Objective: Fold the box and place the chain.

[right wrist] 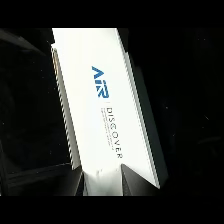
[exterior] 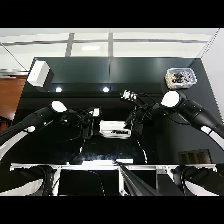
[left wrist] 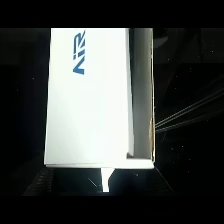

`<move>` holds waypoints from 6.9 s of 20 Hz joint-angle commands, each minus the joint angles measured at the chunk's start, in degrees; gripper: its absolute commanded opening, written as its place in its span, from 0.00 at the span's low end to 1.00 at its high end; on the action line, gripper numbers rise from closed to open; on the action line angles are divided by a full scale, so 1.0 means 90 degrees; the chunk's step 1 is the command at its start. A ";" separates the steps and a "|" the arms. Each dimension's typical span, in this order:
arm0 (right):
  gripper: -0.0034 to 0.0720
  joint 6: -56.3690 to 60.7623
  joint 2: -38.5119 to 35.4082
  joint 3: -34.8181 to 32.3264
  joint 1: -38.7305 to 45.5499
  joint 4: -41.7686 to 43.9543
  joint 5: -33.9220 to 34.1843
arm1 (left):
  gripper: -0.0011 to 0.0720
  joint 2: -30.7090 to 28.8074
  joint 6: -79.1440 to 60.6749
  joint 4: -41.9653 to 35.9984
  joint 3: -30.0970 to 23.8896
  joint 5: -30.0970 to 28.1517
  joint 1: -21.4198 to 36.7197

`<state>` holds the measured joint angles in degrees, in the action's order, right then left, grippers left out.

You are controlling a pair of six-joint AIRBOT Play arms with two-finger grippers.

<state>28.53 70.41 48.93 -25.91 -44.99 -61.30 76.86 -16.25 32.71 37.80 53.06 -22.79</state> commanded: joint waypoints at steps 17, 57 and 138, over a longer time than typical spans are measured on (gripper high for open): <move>0.58 0.0306 0.0000 -0.0002 -0.0024 -0.0233 -0.0134 | 0.68 0.0002 0.0000 0.0002 0.0005 0.0010 -0.0002; 0.06 0.4160 -0.0372 -0.1724 -0.0267 0.3662 0.1375 | 0.68 0.0002 0.0000 0.0002 0.0005 -0.0015 -0.0005; 0.06 0.5000 -0.2132 -0.0440 0.3262 -0.0364 -0.1066 | 0.98 0.0270 0.2477 0.1258 0.1710 0.0272 -0.1394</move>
<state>73.38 51.27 44.93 3.38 -48.23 -70.87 78.08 5.43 43.97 52.62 55.96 -34.85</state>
